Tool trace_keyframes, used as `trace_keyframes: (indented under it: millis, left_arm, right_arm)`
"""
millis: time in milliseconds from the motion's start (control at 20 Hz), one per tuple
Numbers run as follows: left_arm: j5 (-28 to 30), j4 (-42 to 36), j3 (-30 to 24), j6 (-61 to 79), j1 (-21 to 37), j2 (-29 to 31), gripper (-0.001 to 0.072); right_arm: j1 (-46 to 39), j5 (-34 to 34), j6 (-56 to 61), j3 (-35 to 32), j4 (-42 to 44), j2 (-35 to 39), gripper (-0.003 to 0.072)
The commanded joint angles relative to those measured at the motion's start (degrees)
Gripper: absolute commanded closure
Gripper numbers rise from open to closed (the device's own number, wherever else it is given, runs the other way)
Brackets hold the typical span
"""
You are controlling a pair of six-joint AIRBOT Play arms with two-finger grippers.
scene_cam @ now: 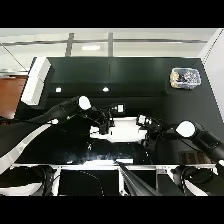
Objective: Fold the box and place the chain.
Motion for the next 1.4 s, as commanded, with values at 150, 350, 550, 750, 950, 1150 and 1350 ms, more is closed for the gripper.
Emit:
trace_keyframes:
  millis: [150, 350, 550, 750, 950, 1150, 1350]
  left_arm:
    - [0.0, 0.02, 0.02, 0.02, 0.02, -0.02, 0.0678]
    - [0.0, 0.02, 0.02, 0.02, 0.02, -0.02, 0.0678]
    - [0.04, 0.04, 0.02, 0.02, 0.04, -0.02, 0.0678]
    - [0.02, 1.14, 0.02, 0.02, 0.04, -0.02, 0.0679]
    - [0.07, 1.18, 0.04, 0.02, 0.02, 0.0, 0.068]
    - [0.07, 1.16, 0.04, 0.02, 0.0, 0.0, 0.068]
    - [0.07, 1.18, 0.04, 0.02, 0.02, 0.0, 0.0679]
  right_arm:
    - [0.04, -11.17, -0.63, 0.24, -2.05, 1.57, -0.0022]
    - [0.02, -10.25, -2.27, 1.14, -1.99, 1.57, -0.0022]
    - [-0.52, -7.93, -6.71, 2.97, 0.5, 1.57, -0.0022]
    - [-4.9, -5.11, -7.5, 2.97, 2.36, 1.55, -0.0021]
    - [-6.29, -1.27, -9.33, 2.8, 5.88, 1.53, -0.0021]
    - [-5.03, -0.87, -13.6, 1.03, 7.61, -0.24, -0.0021]
    - [-4.92, -1.77, -17.44, -0.37, 11.37, -1.86, -0.0021]
